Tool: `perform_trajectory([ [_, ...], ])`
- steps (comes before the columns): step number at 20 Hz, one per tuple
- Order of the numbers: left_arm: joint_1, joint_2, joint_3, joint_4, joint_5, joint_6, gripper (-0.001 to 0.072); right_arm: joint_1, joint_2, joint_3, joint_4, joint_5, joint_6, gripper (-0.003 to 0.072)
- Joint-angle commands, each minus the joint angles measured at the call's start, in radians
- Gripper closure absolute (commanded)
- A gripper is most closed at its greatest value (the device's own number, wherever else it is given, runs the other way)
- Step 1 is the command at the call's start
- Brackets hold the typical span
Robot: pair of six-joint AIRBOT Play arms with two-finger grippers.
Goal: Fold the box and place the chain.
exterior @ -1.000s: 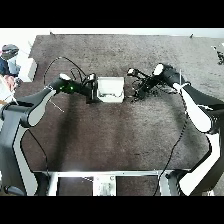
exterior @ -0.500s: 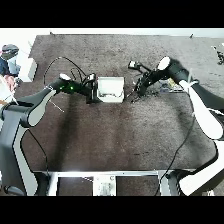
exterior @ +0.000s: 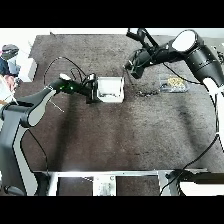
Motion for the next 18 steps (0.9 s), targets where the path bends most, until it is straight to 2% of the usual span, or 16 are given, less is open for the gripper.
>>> perform_trajectory([
  [1, 0.0, 0.0, 0.001, 0.0, 0.0, 0.0, 0.0225, 0.079, 0.02, 0.072, -0.013, -0.067, 0.023, 0.0678],
  [4, 0.0, 0.0, 0.001, 0.0, 0.0, 0.0, 0.0225, 0.135, 0.015, 0.096, -0.012, -0.134, 0.029, 0.0678],
  [7, 0.0, 0.0, 0.001, 0.0, 0.0, 0.0, 0.0224, 0.183, -0.026, 0.113, -0.013, -0.135, 0.041, 0.0679],
  [9, 0.0, 0.0, 0.001, 0.0, 0.0, 0.0, 0.0224, 0.191, -0.065, 0.113, -0.014, -0.105, 0.085, 0.0678],
  [12, 0.0, 0.0, 0.001, 0.0, 0.0, 0.0, 0.0225, 0.173, -0.127, 0.094, -0.056, -0.001, 0.165, 0.0677],
  [15, 0.0, 0.0, 0.001, 0.0, 0.0, 0.0, 0.0224, 0.137, -0.163, 0.017, -0.064, -0.001, 0.199, 0.0673],
  [16, 0.0, 0.0, 0.001, 0.0, 0.0, 0.0, 0.0224, 0.12, -0.174, -0.002, -0.064, -0.005, 0.206, 0.0576],
  [17, 0.0, 0.0, 0.001, 0.0, 0.0, 0.0, 0.0224, 0.097, -0.185, -0.008, -0.073, -0.004, 0.223, 0.0545],
  [18, 0.0, 0.0, 0.001, 0.0, 0.0, 0.0, 0.0225, 0.07, -0.195, -0.007, -0.095, -0.003, 0.258, 0.0545],
])
